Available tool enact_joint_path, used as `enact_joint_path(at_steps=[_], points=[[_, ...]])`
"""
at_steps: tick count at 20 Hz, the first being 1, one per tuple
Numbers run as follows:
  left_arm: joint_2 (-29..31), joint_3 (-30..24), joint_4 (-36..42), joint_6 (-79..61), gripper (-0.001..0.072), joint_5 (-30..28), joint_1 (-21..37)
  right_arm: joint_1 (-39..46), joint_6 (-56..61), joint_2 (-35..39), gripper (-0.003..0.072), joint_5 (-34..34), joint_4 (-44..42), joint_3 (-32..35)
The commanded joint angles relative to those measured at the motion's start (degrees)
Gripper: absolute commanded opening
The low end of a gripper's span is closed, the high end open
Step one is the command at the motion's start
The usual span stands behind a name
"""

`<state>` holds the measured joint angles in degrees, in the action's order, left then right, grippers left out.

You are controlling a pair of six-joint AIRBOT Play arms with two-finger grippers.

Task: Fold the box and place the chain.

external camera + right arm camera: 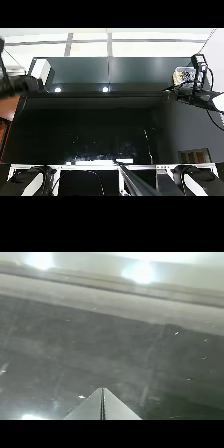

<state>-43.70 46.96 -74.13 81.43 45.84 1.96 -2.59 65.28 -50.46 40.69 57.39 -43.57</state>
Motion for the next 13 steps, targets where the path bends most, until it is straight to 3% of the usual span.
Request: enact_joint_path(at_steps=[1,13], points=[[10.34,-9.29,-0.61,-0.04,0.0026,-4.26,0.37,-0.59,0.68,-0.22,0.0012,-1.49,2.86,-0.22],[11.63,-9.29,-0.17,-0.02,0.0026,-4.31,0.66,-0.59,0.68,-0.20,0.0012,-1.49,2.86,-0.22]])
